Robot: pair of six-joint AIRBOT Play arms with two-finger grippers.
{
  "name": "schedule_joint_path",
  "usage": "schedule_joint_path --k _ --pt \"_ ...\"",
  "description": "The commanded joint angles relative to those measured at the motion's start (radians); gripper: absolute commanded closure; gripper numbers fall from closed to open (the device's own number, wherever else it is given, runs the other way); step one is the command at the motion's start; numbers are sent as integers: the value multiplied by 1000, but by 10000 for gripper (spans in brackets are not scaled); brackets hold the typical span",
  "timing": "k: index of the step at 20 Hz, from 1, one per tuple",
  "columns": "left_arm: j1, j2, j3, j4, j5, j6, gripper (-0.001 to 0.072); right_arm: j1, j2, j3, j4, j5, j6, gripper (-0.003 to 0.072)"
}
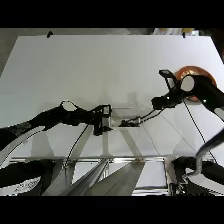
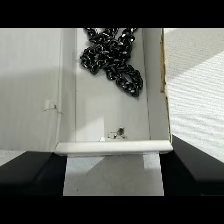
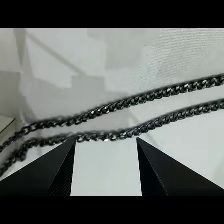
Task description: Fold the box and place the chain.
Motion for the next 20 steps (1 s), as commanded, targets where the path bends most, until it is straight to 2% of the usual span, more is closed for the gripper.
schedule_joint_path --k 1,3,5,11,16,20 --pt "0 0 0 0 0 0 399 -1 -52 -24 -5 -48 30 290" --pt "0 0 0 0 0 0 399 -1 -64 -26 -6 -65 30 305" --pt "0 0 0 0 0 0 399 -2 -77 -26 -6 -80 48 367" --pt "0 0 0 0 0 0 399 -1 -132 -26 -5 -101 74 373" --pt "0 0 0 0 0 0 399 -1 -131 -25 -2 -98 69 675" --pt "0 0 0 0 0 0 399 -1 -62 -25 -2 -41 23 676"
